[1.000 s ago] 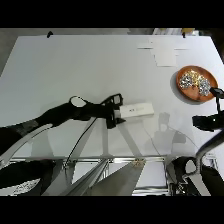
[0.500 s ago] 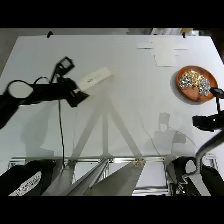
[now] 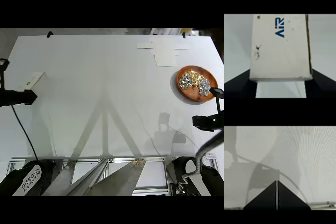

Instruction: Fold the box and place the chain.

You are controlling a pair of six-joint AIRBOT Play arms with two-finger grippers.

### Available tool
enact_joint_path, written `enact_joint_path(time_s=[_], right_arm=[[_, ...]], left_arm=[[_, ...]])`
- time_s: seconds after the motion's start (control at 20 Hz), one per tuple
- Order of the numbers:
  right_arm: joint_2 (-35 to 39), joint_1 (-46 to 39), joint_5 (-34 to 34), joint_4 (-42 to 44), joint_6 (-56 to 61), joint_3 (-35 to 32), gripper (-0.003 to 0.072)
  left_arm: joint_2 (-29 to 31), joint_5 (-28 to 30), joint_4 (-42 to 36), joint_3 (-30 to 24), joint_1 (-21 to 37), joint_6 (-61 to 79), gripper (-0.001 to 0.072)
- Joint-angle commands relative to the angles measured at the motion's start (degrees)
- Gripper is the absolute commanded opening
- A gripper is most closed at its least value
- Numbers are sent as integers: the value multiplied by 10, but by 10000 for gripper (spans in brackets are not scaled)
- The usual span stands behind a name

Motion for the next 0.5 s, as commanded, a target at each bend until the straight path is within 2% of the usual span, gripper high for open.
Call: enact_joint_path(time_s=[0.0, 0.05, 0.2, 0.35, 0.45], right_arm=[[0, 0, 0, 0, 0, 0, 14], [0, 0, 0, 0, 0, 0, 14], [0, 0, 0, 0, 0, 0, 14], [0, 0, 0, 0, 0, 0, 14], [0, 0, 0, 0, 0, 0, 14]], left_arm=[[-20, -2, 25, -1, 41, -31, 187], [-32, -10, 25, -1, 41, -31, 224], [-68, -32, 26, -7, 41, -31, 224], [-92, -29, 26, -28, 41, -30, 230], [-100, -22, 29, -47, 41, -30, 326]])
